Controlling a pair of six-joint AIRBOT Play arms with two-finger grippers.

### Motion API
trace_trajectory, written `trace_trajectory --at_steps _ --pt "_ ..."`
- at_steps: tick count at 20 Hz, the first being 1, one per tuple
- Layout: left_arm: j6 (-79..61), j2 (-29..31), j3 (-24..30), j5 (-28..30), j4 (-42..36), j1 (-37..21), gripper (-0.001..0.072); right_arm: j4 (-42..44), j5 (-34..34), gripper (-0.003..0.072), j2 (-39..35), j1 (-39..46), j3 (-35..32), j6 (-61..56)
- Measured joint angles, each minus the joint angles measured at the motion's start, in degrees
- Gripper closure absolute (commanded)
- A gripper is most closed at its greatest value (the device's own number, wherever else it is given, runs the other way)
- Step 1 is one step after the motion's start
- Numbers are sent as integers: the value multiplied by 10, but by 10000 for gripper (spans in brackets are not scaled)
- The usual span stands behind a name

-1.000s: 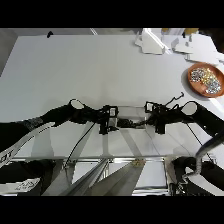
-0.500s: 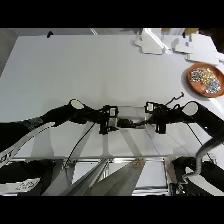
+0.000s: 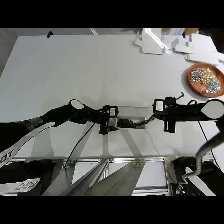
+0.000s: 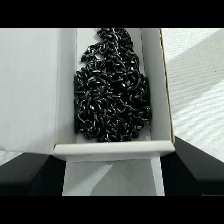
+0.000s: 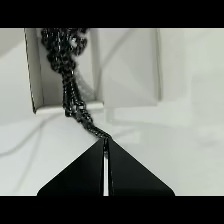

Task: Fold the box and place the chain.

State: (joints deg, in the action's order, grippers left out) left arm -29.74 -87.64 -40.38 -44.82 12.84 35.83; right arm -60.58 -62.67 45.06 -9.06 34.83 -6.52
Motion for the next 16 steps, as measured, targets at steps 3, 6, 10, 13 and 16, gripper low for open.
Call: trace_trajectory --at_steps 3,6,10,13,16 --pt "0 0 0 0 0 0 575 25 -44 672 -16 -28 66 -28" --pt "0 0 0 0 0 0 574 75 -46 672 -22 -76 111 -43" --pt "0 0 0 0 0 0 575 108 -24 671 2 -128 131 -56" --pt "0 0 0 0 0 0 574 97 -17 670 48 -147 135 -76" --pt "0 0 0 0 0 0 575 74 -27 668 99 -154 136 -90"
